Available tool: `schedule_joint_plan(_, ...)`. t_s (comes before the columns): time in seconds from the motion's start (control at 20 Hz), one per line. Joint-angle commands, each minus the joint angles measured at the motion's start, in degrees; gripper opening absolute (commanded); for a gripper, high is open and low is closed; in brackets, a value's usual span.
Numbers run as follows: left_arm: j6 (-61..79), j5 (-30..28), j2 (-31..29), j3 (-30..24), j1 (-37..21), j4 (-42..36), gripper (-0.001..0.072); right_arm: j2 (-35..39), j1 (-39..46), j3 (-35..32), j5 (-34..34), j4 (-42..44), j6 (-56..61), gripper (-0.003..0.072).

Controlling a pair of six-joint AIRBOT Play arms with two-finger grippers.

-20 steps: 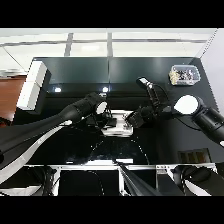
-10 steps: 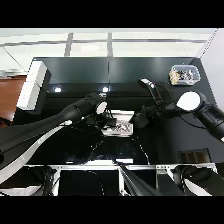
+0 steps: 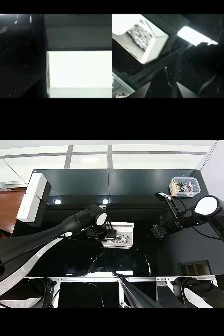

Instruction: Fold the box and place the chain.

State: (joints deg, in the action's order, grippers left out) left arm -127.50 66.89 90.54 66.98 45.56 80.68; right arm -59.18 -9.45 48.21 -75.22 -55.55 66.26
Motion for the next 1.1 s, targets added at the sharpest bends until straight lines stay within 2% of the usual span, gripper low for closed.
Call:
schedule_joint_plan(0.0,-0.31,4.24,-0.28,2.34,0.04,-0.31,0.0394,0.02,0.72,-0.04,0.87,2.62,-1.25,0.0367)
schedule_joint_plan(0.05,-0.44,5.01,-0.74,3.32,0.07,0.46,0.0589,0.02,0.72,-0.04,1.14,2.62,-1.25,0.0367)
schedule_joint_plan(0.1,-0.39,5.6,-1.62,4.37,0.09,1.4,0.064,0.02,0.72,-0.04,1.49,2.62,-1.31,0.0367)
schedule_joint_plan(0.25,2.89,6.56,-7.39,5.22,0.11,3.78,0.064,0.02,0.72,-0.04,2.36,2.6,-1.4,0.0367)
schedule_joint_plan(0.35,5.4,9.68,-13.31,4.09,0.22,9.68,0.064,0.02,0.72,-0.04,2.43,2.6,-1.4,0.0367)
schedule_joint_plan(0.45,2.8,13.2,-18.62,-0.44,-1.31,20.63,0.064,0.02,0.72,-0.04,2.93,2.6,-1.38,0.0367)
schedule_joint_plan(0.55,2.75,13.51,-22.93,-7.72,-6.49,21.16,0.0639,0.02,0.72,-0.04,4.52,2.6,-1.36,0.0367)
schedule_joint_plan(0.6,2.75,11.43,-25.09,-12.52,-9.99,19.43,0.0639,0.02,0.72,-0.04,5.2,2.64,-1.33,0.0367)
schedule_joint_plan(0.7,4.13,3.37,-28.63,-21.79,-17.07,11.45,0.0639,0.02,0.72,-0.04,6.03,2.64,-0.76,0.0367)
schedule_joint_plan(0.75,8.96,-2.84,-30.08,-26.16,-20.48,4.31,0.0637,0.02,0.72,-0.04,6.03,2.64,-0.39,0.0367)
schedule_joint_plan(0.85,29.62,-13.05,-30.62,-32.41,-25.86,-12.98,0.0637,0.02,0.72,-0.04,6.01,2.69,1.75,0.0367)
schedule_joint_plan(0.95,56.74,-13.55,-28.48,-34.49,-29.97,-28.76,0.0637,0.02,0.72,-0.04,6.03,2.93,3.63,0.0367)
schedule_joint_plan(1.05,82.03,-10.97,-26.25,-34.34,-31.01,-37.77,0.0638,0.02,0.72,-0.04,6.01,4.02,4.66,0.0367)
